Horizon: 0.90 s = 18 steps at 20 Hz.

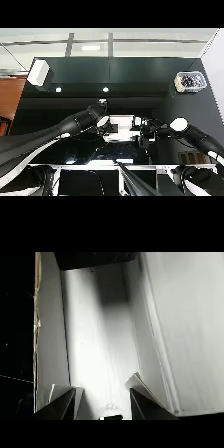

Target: Fold the box and place the chain.

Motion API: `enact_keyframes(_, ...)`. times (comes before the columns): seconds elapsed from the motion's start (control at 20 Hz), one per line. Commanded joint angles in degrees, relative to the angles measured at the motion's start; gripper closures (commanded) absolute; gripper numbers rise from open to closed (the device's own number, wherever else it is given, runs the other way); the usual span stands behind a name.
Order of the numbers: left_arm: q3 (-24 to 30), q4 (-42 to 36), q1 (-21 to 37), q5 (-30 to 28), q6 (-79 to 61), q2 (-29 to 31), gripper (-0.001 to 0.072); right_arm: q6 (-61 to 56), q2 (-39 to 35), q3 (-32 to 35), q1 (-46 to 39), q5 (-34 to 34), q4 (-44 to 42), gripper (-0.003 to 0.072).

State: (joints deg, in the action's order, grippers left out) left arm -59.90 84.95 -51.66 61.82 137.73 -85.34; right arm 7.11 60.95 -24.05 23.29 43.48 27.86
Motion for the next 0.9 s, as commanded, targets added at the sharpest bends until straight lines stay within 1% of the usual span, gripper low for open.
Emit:
enact_keyframes(0.0, 0.04, 0.00, 0.04, -0.17, 0.02, 0.00, 0.0681, -0.22, 0.46, 0.02, 0.02, 0.07, -0.85, 0.0520)
enact_keyframes(0.05, 0.04, 0.00, 0.04, -0.17, 0.02, 0.00, 0.0681, -0.22, 0.46, 0.02, 0.02, -0.26, -1.05, 0.0348)
enact_keyframes(0.1, 0.04, 0.00, 0.04, -0.15, 0.02, 0.00, 0.0681, -0.39, 0.44, 0.02, 0.02, 0.17, -0.92, 0.0317)
enact_keyframes(0.15, 0.04, 0.00, 0.04, -0.15, 0.02, 0.00, 0.0681, -1.14, 0.42, 0.02, 0.02, 1.05, -0.57, 0.0566)
enact_keyframes(0.2, 0.04, 0.02, 0.04, -0.13, 0.02, 0.00, 0.0681, -2.86, 0.26, 0.00, 0.00, 2.03, -0.59, 0.0674)
enact_keyframes(0.25, 0.04, 0.02, 0.04, -0.13, 0.02, 0.00, 0.0681, -9.40, -0.07, -0.17, -0.17, 2.34, -0.52, 0.0675)
enact_keyframes(0.3, 0.04, 0.02, 0.04, -0.13, 0.02, 0.00, 0.0681, -22.10, -0.85, -1.07, -1.03, 2.91, 1.18, 0.0675)
enact_keyframes(0.35, 0.04, 0.02, 0.04, -0.11, 0.02, 0.00, 0.0681, -34.36, -1.90, -2.99, -2.51, 4.81, 6.21, 0.0675)
enact_keyframes(0.45, 0.04, 0.02, 0.04, -0.11, 0.02, 0.00, 0.0681, -52.57, -4.42, -8.44, -7.96, 12.20, 21.44, 0.0675)
enact_keyframes(0.5, 0.04, 0.02, 0.04, -0.13, 0.02, 0.00, 0.0681, -61.51, -5.79, -9.97, -12.41, 13.27, 28.48, 0.0675)
enact_keyframes(0.55, 0.04, 0.02, 0.04, -0.15, 0.02, 0.00, 0.0681, -69.29, -6.56, -9.94, -17.57, 12.39, 32.22, 0.0675)
enact_keyframes(0.6, 0.04, 0.02, 0.04, -0.22, 0.02, 0.00, 0.0681, -74.86, -6.34, -9.49, -23.56, 12.41, 32.92, 0.0675)
enact_keyframes(0.7, 0.04, 0.04, 0.04, -0.22, 0.02, 0.00, 0.0681, -78.16, -6.23, -6.56, -33.53, 12.20, 29.35, 0.0675)
enact_keyframes(0.8, 0.04, 0.02, 0.04, -0.22, 0.02, 0.00, 0.0681, -78.25, -6.21, -2.58, -39.65, 13.20, 25.64, 0.0675)
enact_keyframes(0.85, 0.04, 0.04, 0.04, -0.24, 0.02, 0.00, 0.0681, -78.27, -6.19, -0.48, -40.48, 13.42, 23.37, 0.0675)
